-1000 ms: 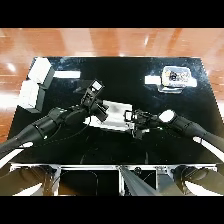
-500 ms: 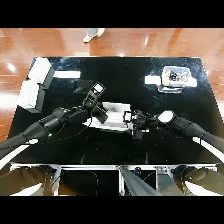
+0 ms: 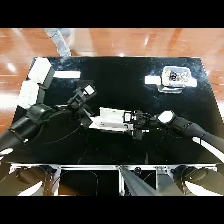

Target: Fold the box and place the chain.

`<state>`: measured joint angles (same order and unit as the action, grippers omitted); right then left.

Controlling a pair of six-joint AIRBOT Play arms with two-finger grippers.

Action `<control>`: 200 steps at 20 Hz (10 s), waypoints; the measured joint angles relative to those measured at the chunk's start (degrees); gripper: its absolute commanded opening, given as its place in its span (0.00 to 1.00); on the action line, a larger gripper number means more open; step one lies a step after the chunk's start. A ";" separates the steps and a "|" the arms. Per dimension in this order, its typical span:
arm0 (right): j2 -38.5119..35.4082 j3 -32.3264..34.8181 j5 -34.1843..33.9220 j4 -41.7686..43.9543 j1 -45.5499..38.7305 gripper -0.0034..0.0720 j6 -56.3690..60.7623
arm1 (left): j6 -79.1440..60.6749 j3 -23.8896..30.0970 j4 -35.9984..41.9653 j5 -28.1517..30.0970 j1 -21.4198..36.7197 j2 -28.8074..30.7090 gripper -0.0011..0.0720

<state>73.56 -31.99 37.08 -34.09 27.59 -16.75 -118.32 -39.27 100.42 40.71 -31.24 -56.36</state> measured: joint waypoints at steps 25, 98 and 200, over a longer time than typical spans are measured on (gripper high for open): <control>0.00 0.00 -0.04 -0.04 0.00 0.73 0.04 | -34.27 9.07 18.25 4.24 7.80 3.39 0.87; 0.00 0.00 -0.04 -0.02 0.02 0.73 0.11 | -53.62 0.70 31.10 -4.92 -1.66 -17.59 0.56; 0.00 0.00 -0.09 -0.02 0.02 0.73 0.09 | 13.40 -11.21 32.13 19.91 9.90 -23.37 0.87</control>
<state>73.56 -31.99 36.99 -34.11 27.62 -16.67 -104.92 -50.48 132.55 60.62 -21.34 -79.72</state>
